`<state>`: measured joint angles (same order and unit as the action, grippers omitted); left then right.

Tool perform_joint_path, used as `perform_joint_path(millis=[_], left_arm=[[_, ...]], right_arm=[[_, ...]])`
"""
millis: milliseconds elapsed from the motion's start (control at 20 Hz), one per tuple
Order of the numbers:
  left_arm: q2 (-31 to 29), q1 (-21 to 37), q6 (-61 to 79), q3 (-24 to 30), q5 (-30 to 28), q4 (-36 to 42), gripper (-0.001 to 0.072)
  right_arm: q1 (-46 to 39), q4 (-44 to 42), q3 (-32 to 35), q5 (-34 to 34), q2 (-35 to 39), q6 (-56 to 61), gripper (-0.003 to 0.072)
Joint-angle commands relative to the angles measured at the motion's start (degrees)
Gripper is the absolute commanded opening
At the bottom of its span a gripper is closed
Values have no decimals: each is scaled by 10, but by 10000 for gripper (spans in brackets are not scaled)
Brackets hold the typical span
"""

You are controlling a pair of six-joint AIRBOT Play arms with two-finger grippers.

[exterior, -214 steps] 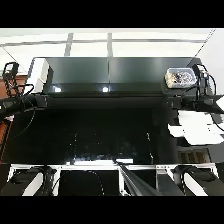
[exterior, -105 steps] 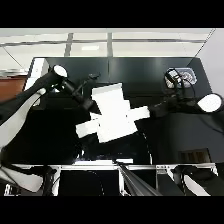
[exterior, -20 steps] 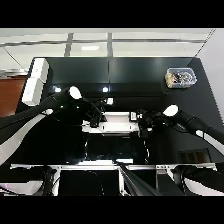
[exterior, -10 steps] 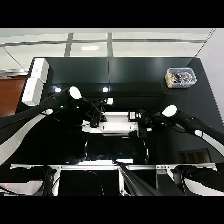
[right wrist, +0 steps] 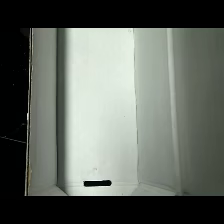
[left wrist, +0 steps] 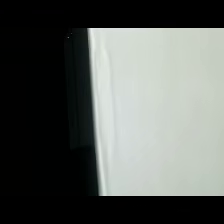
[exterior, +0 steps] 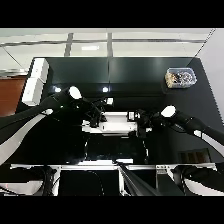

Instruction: Fold the box and place the chain.

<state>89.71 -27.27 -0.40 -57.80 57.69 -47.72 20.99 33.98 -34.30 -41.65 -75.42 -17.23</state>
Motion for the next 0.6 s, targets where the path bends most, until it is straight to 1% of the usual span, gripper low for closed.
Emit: perform_joint_path(millis=[0,250,300,350,500,550], left_arm=[[0,0,0,0,-2,0,29],[0,4,0,0,-1,0,28],[0,5,0,0,-1,0,28],[0,6,0,0,-1,0,28],[-3,6,-5,-1,7,0,37],[-7,7,-19,-4,15,-4,166]], right_arm=[[1,4,0,3,0,0,697],[1,4,0,3,0,0,696],[1,4,0,3,0,0,635],[1,5,0,3,0,0,529],[1,5,0,3,0,0,532],[1,5,0,3,0,0,532]])
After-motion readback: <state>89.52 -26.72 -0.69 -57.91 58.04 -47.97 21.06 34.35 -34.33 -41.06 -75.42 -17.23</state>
